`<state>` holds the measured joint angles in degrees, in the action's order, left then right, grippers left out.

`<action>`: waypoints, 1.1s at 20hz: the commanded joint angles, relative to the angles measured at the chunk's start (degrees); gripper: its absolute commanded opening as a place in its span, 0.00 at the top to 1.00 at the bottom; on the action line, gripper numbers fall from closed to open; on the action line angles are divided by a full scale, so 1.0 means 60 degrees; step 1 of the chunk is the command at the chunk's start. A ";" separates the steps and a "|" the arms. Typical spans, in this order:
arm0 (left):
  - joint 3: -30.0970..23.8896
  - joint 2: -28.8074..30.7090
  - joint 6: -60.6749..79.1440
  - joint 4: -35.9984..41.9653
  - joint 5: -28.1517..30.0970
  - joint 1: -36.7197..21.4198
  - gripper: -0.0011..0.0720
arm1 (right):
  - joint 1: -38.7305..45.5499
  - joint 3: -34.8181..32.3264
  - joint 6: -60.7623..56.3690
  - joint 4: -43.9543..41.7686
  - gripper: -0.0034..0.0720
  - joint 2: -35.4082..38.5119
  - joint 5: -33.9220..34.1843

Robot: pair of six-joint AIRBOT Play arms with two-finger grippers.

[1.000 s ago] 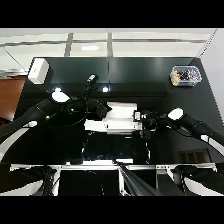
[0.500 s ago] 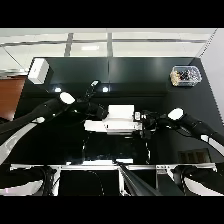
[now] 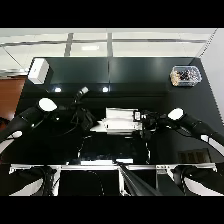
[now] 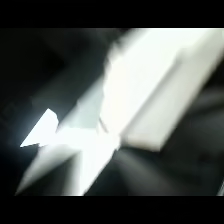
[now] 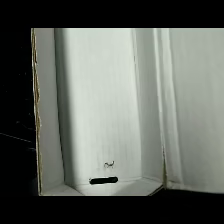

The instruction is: Fold the box and place the chain.

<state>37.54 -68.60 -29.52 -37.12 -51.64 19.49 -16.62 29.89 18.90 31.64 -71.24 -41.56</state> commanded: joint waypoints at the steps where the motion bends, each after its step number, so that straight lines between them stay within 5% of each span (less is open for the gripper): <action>1: -0.0514 0.0160 0.2597 -0.0503 -0.0018 0.0025 0.02 | -0.0007 0.0004 0.0004 0.0004 0.33 -0.0004 -0.0007; 4: -0.0506 0.0102 0.5905 -0.0572 0.0845 0.0459 0.02 | -0.0007 0.0004 0.0007 0.0018 0.33 -0.0007 -0.0036; 7: -0.0062 -0.0321 0.6120 -0.1271 0.1599 0.1330 0.02 | -0.0007 0.0004 0.0007 0.0022 0.37 -0.0004 -0.0036; 9: 0.0306 -0.0776 0.6124 -0.1158 0.1606 0.1632 0.02 | -0.0007 0.0004 0.0113 0.0106 0.79 -0.0007 -0.0197; 10: 0.0481 -0.1009 0.6124 -0.1031 0.1574 0.1683 0.03 | -0.0007 0.0004 0.0131 0.0153 0.77 -0.0007 -0.0233; 12: 0.0670 -0.1242 0.6113 -0.0641 0.1577 0.1687 0.15 | -0.0007 0.0004 0.0171 0.0175 0.77 -0.0007 -0.0288; 15: 0.0696 -0.1246 0.6116 -0.0197 0.1486 0.1694 0.71 | -0.0007 0.0004 0.0171 0.0171 0.77 -0.0007 -0.0288; 16: 0.0696 -0.1246 0.6113 0.0011 0.1483 0.1698 0.78 | -0.0007 0.0004 0.0171 0.0171 0.77 -0.0007 -0.0284; 22: 0.0696 -0.1260 0.6105 0.0521 0.0918 0.1905 0.77 | -0.0007 0.0004 0.0171 0.0168 0.77 -0.0007 -0.0280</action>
<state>41.63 -76.05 6.94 -35.97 -44.16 30.44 -16.60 29.91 19.84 32.75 -71.24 -43.46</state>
